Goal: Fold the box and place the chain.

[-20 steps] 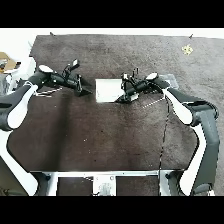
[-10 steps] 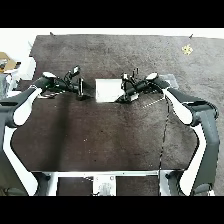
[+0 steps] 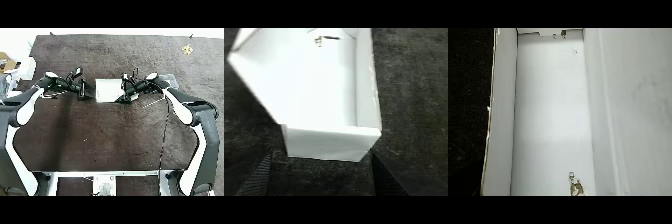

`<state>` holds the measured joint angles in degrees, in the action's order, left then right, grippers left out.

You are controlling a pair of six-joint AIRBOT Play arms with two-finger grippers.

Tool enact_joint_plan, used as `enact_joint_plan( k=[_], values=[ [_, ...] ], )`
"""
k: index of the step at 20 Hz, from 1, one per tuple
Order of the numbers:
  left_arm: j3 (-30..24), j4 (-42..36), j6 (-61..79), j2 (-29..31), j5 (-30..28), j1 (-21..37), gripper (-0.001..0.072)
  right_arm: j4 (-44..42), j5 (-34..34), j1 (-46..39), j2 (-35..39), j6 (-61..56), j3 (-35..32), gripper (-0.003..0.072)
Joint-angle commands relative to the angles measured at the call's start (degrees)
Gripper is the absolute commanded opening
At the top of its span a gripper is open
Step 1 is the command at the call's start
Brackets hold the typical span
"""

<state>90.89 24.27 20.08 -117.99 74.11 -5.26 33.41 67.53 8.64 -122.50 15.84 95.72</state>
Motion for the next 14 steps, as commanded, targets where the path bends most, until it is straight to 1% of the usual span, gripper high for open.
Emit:
enact_joint_plan(
  k=[1,3,5,9,11,14],
  values=[
    [0.22,0.61,0.13,-0.46,1.44,-0.07,0.0688,0.00,0.02,0.00,0.00,-0.02,0.00,0.0547],
    [0.22,0.48,0.15,-0.48,0.74,-0.50,0.0688,0.00,0.02,0.00,0.00,0.00,0.00,0.0547],
    [0.24,0.59,1.01,-0.59,-1.70,-1.68,0.0688,0.00,0.02,0.00,0.00,0.00,0.00,0.0547],
    [0.22,0.13,1.44,-1.07,-2.36,-3.17,0.0688,0.00,0.00,0.02,0.00,0.00,0.00,0.0547],
    [0.22,-1.22,1.44,-1.07,-4.07,-3.28,0.0687,0.00,0.02,0.00,0.00,0.00,0.00,0.0547],
    [0.15,-0.61,1.46,-1.07,-7.26,-4.61,0.0688,0.00,0.02,0.00,0.00,0.00,0.00,0.0547]
  ],
)
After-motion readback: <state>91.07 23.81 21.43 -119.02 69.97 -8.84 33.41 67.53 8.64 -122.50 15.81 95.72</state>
